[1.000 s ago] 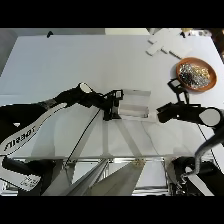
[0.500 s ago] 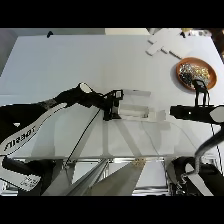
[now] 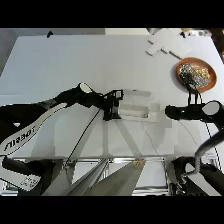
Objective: Fold the box and place the chain.
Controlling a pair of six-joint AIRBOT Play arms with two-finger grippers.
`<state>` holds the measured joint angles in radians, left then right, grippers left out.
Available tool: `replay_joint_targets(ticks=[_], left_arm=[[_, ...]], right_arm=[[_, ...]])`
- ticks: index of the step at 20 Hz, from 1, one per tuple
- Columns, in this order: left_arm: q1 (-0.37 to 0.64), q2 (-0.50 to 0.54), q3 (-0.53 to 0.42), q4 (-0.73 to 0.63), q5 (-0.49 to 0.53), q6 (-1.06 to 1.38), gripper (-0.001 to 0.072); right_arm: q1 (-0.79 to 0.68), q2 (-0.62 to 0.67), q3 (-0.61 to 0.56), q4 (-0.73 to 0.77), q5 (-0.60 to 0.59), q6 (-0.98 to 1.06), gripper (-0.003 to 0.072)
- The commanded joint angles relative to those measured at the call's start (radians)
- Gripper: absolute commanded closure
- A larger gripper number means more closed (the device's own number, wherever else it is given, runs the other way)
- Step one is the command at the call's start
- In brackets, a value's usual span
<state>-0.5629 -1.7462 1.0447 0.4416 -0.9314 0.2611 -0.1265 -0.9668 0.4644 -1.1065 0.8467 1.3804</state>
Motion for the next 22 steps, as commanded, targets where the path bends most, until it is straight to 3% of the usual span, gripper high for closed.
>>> replay_joint_targets(ticks=[1,4,9,20,21,22], left_arm=[[0.0,0.0,0.0,0.0,0.0,0.0,0.0577],[0.0,0.0,0.0,0.0,0.0,0.0,0.0577],[0.0,0.0,0.0,0.0,0.0,0.0,0.0577],[0.0,0.0,0.0,0.0,0.0,0.0,0.0577],[0.0,0.0,0.0,0.0,0.0,0.0,0.0577],[0.0,0.0,0.0,0.0,0.0,0.0,0.0577]], right_arm=[[0.0,-0.054,-0.005,0.054,0.002,-0.026,0.0673],[0.001,-0.077,-0.005,0.204,0.008,-0.138,0.0674],[0.001,-0.146,-0.01,0.23,-0.002,-0.16,0.0674],[0.001,-0.127,-0.012,0.376,0.059,-0.241,0.0671],[0.001,-0.104,-0.012,0.383,0.058,-0.243,0.0662],[0.001,-0.076,-0.012,0.385,0.055,-0.256,0.0608]])
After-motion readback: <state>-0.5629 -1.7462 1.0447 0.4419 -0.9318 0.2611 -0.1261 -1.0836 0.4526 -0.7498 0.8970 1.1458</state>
